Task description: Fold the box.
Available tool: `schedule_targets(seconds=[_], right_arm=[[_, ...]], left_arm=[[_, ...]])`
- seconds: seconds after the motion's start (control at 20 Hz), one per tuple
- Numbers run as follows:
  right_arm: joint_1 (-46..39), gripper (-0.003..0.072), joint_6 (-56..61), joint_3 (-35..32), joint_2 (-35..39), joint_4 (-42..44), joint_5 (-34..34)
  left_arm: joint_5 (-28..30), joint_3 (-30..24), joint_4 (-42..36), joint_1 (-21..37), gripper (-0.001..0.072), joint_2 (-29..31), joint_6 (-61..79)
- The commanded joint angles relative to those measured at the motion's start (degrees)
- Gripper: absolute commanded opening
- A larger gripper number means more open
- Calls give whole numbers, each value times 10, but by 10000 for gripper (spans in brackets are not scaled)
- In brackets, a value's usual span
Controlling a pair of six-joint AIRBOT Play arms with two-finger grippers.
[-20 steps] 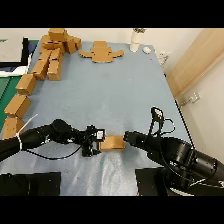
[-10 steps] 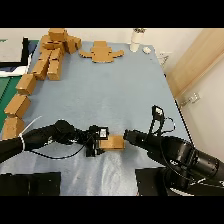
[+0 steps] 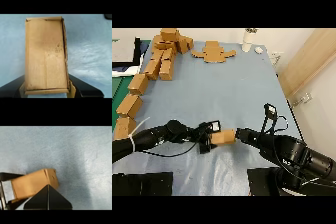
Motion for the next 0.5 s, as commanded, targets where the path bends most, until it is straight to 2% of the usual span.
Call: schedule_targets(seconds=[0.0,0.15,0.25,0.45], right_arm=[[0,7,0,3,0,-2,-2],[0,7,0,3,0,-5,-1],[0,7,0,3,0,-6,-1],[0,6,0,3,0,-11,-1]], left_arm=[[50,1,75,42,613,36,-141],[95,1,102,125,624,52,-201],[115,3,101,203,623,50,-227],[124,35,101,358,622,10,-230]])
